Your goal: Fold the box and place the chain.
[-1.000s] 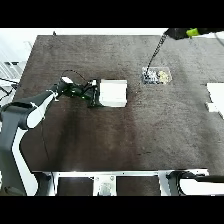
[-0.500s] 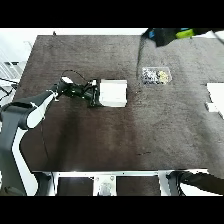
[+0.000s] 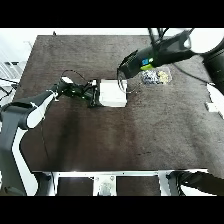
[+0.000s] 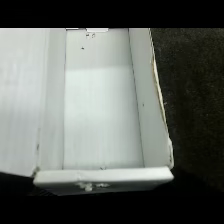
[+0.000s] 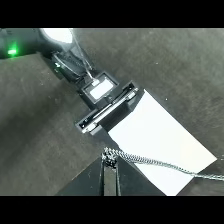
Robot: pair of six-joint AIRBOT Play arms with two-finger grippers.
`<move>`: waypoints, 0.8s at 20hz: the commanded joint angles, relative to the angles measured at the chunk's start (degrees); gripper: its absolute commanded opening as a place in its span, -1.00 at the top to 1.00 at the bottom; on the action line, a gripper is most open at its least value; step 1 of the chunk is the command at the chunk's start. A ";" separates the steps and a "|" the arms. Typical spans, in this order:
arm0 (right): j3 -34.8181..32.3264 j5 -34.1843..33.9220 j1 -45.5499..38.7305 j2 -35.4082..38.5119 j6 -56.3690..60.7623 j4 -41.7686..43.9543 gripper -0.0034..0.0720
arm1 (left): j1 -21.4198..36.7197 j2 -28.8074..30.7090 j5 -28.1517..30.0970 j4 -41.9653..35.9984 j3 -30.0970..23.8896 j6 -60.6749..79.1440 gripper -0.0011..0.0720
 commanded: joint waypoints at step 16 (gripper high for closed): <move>-21.81 -27.61 -2.49 -13.88 0.76 1.79 -0.56 | -0.04 0.02 0.02 0.00 0.02 0.00 0.21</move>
